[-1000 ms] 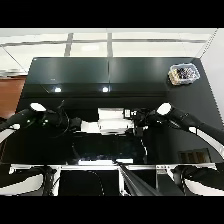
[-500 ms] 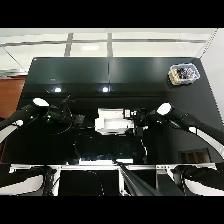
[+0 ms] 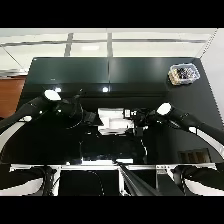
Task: Fold the box and place the chain.
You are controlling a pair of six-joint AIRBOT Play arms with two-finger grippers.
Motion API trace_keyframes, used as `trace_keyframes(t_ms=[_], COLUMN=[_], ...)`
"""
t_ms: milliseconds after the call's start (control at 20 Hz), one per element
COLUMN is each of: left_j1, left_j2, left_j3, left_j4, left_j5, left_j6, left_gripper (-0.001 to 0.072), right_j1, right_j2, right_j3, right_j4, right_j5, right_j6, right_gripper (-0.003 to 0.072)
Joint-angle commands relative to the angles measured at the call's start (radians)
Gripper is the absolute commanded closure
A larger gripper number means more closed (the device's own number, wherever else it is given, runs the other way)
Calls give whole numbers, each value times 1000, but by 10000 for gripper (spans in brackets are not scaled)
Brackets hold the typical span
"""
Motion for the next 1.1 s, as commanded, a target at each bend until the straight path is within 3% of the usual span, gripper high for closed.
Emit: trace_keyframes(t_ms=[0,200,350,600,1050], left_j1=[-79,-121,-147,-196,-381], left_j2=[0,0,0,0,-8], left_j3=[66,97,97,97,180], left_j4=[133,329,348,383,771], left_j5=[50,47,62,118,110], left_j6=[-215,-390,-411,-513,-930], left_gripper=[218,219,310,310,312], right_j1=[1,1,1,1,1], right_j2=[-1,-1,-1,-1,-1], right_j3=[1,1,1,1,1], right_j4=[0,0,0,0,0], right_j5=[0,0,0,0,0], right_j6=[0,0,0,0,0], right_gripper=[607,607,607,606,607])
